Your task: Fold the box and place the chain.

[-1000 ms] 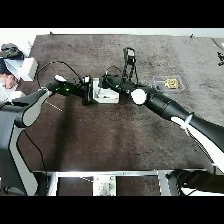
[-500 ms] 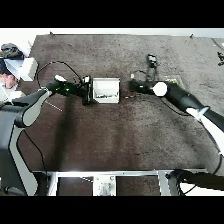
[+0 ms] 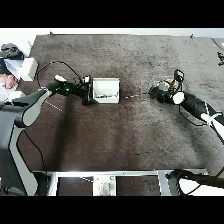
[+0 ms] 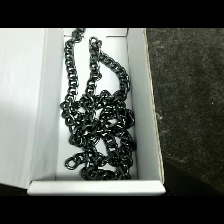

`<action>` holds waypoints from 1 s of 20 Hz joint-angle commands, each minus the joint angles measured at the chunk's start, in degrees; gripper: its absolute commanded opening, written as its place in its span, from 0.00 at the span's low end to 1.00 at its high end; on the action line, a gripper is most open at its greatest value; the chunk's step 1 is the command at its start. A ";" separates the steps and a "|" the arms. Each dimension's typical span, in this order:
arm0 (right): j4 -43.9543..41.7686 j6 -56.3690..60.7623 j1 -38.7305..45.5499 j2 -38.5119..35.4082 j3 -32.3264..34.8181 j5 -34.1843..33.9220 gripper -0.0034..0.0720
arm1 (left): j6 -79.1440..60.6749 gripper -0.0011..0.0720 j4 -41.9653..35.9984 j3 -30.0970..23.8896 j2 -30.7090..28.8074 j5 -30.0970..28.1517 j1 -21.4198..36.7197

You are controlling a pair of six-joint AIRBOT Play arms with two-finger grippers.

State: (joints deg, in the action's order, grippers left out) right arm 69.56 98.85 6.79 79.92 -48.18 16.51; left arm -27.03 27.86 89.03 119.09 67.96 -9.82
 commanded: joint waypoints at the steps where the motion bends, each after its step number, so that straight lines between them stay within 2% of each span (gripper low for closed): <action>1: -4.81 -0.02 0.24 2.91 -0.44 -5.27 0.54 | -0.02 0.55 0.00 0.02 0.02 0.00 0.04; 8: -7.13 -0.02 -1.55 14.05 -8.39 -6.86 0.54 | -0.02 0.55 -0.02 0.02 0.02 0.00 0.04; 9: -7.76 -0.07 -1.62 15.32 -9.62 -6.88 0.42 | -0.02 0.55 -0.02 0.02 0.02 0.00 0.04; 10: -8.00 -0.04 -1.90 15.43 -10.05 -6.69 0.04 | -0.02 0.55 0.00 0.02 0.02 -0.02 0.04; 12: -8.72 -1.36 -4.33 11.78 -10.08 -4.31 0.03 | -0.02 0.55 0.00 0.02 0.02 -0.02 0.04; 14: -8.74 -5.40 -8.63 4.52 -10.08 -1.40 0.03 | -0.02 0.55 0.00 0.02 0.02 0.02 0.04; 17: -7.82 -8.81 -15.87 -7.52 -10.08 -2.10 0.03 | -0.02 0.55 0.00 0.02 0.02 -0.02 0.04; 20: -8.41 -8.81 -20.92 -13.90 -10.14 -5.07 0.03 | -0.02 0.55 0.00 0.02 0.02 0.02 0.04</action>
State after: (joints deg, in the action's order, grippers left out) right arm 61.32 91.55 -9.34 72.60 -58.15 13.39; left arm -27.03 27.83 89.03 119.09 67.96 -9.82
